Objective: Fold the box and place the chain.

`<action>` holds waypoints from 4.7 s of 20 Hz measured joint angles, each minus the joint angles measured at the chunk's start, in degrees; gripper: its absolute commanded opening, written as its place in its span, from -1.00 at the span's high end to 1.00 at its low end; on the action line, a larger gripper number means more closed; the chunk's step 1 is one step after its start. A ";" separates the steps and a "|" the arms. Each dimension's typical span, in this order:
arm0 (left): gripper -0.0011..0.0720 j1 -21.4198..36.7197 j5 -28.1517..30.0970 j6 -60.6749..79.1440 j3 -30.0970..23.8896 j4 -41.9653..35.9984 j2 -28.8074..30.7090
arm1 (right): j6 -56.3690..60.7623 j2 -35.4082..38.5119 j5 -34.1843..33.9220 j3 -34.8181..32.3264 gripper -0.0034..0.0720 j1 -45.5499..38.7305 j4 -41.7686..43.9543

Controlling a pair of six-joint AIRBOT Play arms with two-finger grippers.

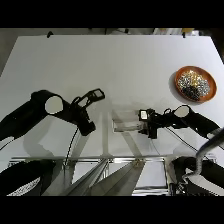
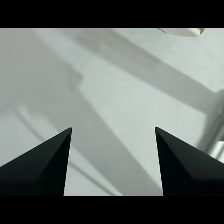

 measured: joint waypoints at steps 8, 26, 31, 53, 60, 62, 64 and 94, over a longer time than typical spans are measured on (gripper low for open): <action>-0.93 3.52 13.94 49.46 -8.09 -21.84 -9.40 | -0.02 0.00 0.00 0.00 -0.20 0.00 0.02; -0.94 -2.36 23.63 71.58 -8.76 -42.62 -16.87 | 0.00 0.00 0.00 0.00 -0.20 0.00 0.02; -0.94 -3.37 22.71 73.59 -8.76 -43.19 -17.42 | 0.00 0.00 0.00 0.00 -0.20 0.00 0.02; 0.42 -7.15 26.80 74.07 -8.74 -49.92 -19.32 | 0.07 0.04 0.07 0.02 -0.20 -0.04 -0.02; 0.42 -7.39 26.99 74.14 -8.74 -49.90 -19.41 | 0.02 0.04 0.04 0.02 -0.20 -0.04 -0.02; 0.42 -7.39 26.99 74.14 -8.74 -49.88 -19.41 | 0.02 0.04 0.04 0.02 -0.20 -0.04 -0.02; 0.42 -7.39 26.97 74.14 -8.74 -49.83 -19.41 | 0.00 0.04 0.02 0.02 -0.20 -0.04 0.00; 0.42 -7.48 26.88 74.20 -8.76 -49.72 -19.47 | 21.11 22.56 5.55 -0.04 0.86 0.00 -5.44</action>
